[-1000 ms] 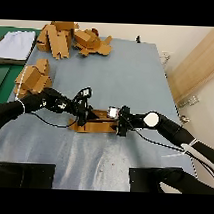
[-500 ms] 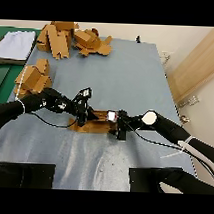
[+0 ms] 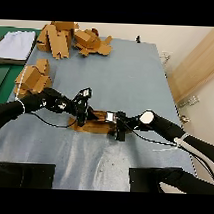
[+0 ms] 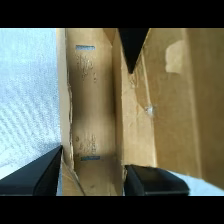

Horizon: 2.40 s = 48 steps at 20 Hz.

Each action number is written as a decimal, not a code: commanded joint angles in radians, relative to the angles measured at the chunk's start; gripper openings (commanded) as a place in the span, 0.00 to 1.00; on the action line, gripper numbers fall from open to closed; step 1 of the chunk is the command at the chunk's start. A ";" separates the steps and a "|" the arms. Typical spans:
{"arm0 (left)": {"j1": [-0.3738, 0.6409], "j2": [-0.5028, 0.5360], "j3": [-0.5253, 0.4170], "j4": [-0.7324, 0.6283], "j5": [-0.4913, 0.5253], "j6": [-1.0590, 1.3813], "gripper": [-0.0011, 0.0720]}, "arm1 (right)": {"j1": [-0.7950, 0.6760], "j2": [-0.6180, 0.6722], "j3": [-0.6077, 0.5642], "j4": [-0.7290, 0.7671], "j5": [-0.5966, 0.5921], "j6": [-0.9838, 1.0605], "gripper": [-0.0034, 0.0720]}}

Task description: Fold the box.

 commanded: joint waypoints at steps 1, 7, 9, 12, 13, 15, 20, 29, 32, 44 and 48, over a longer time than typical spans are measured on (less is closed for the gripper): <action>0.000 -0.001 0.001 -0.002 0.002 0.000 0.03 | 0.000 -0.002 0.000 0.002 -0.006 -0.005 0.74; 0.000 -0.001 0.001 -0.002 0.001 0.000 0.03 | 0.002 -0.002 0.000 -0.003 -0.005 -0.004 0.75; 0.000 -0.001 0.001 -0.002 0.001 0.000 0.03 | 0.002 -0.002 0.000 -0.002 -0.003 0.053 0.79; 0.000 -0.001 0.001 -0.002 0.001 0.000 0.03 | 0.002 -0.001 0.000 -0.003 -0.024 0.136 1.00; 0.000 -0.001 0.001 -0.002 0.001 0.000 0.03 | 0.002 0.000 0.000 -0.003 -0.038 0.135 1.00; 0.000 -0.001 0.001 -0.002 0.000 0.000 0.03 | 0.003 -0.002 0.000 0.002 -0.066 0.135 1.00; 0.000 -0.001 0.001 -0.002 0.001 0.000 0.03 | 0.003 -0.003 0.000 0.002 -0.089 0.134 0.99; 0.000 -0.001 0.001 -0.002 0.001 0.000 0.03 | 0.003 -0.015 0.000 0.000 -0.042 0.134 0.98; 0.000 -0.001 0.001 -0.002 0.001 0.000 0.03 | 0.005 -0.034 0.000 0.000 -0.037 0.134 0.98; 0.000 -0.001 0.001 -0.002 0.002 0.000 0.03 | -0.004 -0.035 0.009 0.026 0.015 0.040 0.98; 0.000 -0.001 0.001 -0.002 0.002 0.000 0.03 | -0.011 -0.040 0.009 0.012 0.053 0.001 0.98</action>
